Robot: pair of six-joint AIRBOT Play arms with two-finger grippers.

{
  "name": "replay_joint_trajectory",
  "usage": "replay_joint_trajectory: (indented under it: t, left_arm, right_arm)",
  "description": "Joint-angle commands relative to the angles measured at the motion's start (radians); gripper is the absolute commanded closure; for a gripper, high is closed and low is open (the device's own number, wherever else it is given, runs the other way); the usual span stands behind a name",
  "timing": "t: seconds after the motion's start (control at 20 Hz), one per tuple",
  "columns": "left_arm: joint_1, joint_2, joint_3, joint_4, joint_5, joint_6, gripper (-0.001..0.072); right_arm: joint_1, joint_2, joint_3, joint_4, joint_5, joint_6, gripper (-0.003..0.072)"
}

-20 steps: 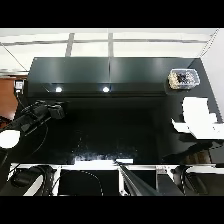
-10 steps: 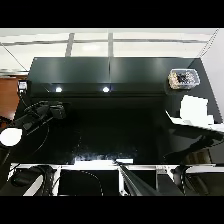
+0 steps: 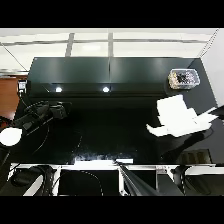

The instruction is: Fold the box and place the chain.

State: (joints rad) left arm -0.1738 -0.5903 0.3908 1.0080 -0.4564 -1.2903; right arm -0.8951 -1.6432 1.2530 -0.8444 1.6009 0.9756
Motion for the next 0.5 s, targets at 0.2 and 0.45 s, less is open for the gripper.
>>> replay_joint_trajectory:
  t: [0.2,0.45]
  left_arm:
    - [0.0,-0.001,0.0,-0.074,-0.142,0.0,0.0001]
    - [0.0,-0.002,0.0,-0.132,-0.217,0.0,0.0002]
  right_arm:
    - [0.362,0.238,-0.268,0.186,-0.323,0.056,0.067]
    - [0.645,0.48,-0.607,0.433,-0.645,-0.063,0.067]
